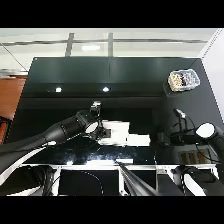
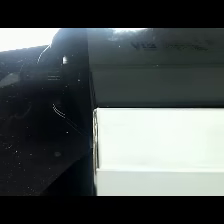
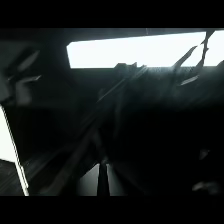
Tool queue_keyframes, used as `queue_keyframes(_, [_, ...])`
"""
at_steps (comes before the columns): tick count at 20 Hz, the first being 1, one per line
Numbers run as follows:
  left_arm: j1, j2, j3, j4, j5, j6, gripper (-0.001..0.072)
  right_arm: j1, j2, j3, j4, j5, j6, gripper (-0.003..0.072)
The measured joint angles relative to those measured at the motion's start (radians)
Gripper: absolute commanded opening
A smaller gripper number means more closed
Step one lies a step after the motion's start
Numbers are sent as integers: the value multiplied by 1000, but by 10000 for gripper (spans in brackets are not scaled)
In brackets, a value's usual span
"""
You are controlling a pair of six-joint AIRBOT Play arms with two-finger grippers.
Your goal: Fold the box and place the chain.
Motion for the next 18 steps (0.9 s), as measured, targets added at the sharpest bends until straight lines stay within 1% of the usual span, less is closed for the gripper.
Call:
queue_keyframes(4, [0,0,0,0,0,0,34,46,-85,-49,191,-21,-91,49])
queue_keyframes(6, [0,0,0,0,0,0,34,83,-119,-58,276,-55,-140,53])
queue_keyframes(7, [0,0,0,0,0,0,34,100,-129,-58,310,-69,-164,117])
queue_keyframes(8, [0,0,0,0,-1,0,34,119,-137,-57,350,-79,-189,256])
queue_keyframes(9, [0,0,0,0,-1,0,35,137,-143,-51,388,-84,-211,472])
queue_keyframes(10, [0,0,0,0,-1,0,34,158,-146,-42,428,-83,-233,646])
queue_keyframes(11, [0,0,0,0,-1,-1,34,177,-150,-29,458,-85,-248,689])
queue_keyframes(16, [0,0,0,0,-2,-2,35,283,-155,61,504,-81,-292,687])
queue_keyframes(17, [0,0,0,0,-3,-2,34,311,-156,76,513,-92,-291,650])
queue_keyframes(18, [0,0,0,0,-3,-1,35,344,-156,89,514,-105,-287,648])
